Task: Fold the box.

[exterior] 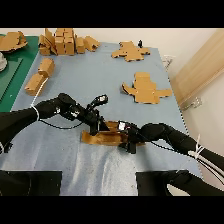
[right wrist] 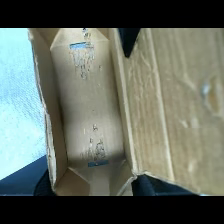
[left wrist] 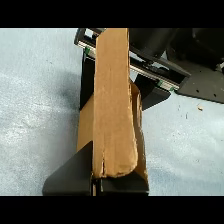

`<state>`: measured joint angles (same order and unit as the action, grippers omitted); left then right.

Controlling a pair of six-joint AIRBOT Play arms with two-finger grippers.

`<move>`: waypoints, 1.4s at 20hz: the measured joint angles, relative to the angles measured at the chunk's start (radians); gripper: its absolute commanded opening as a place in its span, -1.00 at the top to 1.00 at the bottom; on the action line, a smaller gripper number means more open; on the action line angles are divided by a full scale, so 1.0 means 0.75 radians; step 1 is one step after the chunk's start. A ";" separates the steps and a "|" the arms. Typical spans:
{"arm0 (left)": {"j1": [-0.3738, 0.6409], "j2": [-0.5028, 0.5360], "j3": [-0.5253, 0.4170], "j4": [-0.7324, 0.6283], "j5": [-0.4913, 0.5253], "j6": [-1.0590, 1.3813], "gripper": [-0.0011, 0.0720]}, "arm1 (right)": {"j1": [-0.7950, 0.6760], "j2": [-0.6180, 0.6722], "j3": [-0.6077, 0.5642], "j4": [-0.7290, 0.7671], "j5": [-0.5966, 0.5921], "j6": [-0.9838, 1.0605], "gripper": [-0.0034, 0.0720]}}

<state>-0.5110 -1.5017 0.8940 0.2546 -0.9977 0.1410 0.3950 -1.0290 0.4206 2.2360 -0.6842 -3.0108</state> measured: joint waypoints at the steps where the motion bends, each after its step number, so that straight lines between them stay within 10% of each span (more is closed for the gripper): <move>1: 0.000 0.000 0.000 -0.001 0.000 0.000 0.94 | 0.000 0.000 0.000 -0.001 0.001 0.000 -0.40; 26: 0.000 0.000 -0.001 -0.025 0.012 -0.023 0.93 | 0.000 0.001 0.001 -0.024 0.004 0.000 -0.41; 27: 0.000 0.000 -0.001 -0.023 0.016 -0.034 0.66 | 0.000 0.001 0.001 -0.024 0.004 0.000 -0.40; 28: 0.000 0.000 -0.001 -0.023 0.020 -0.045 -0.14 | 0.000 0.001 0.001 -0.024 0.004 -0.001 -0.40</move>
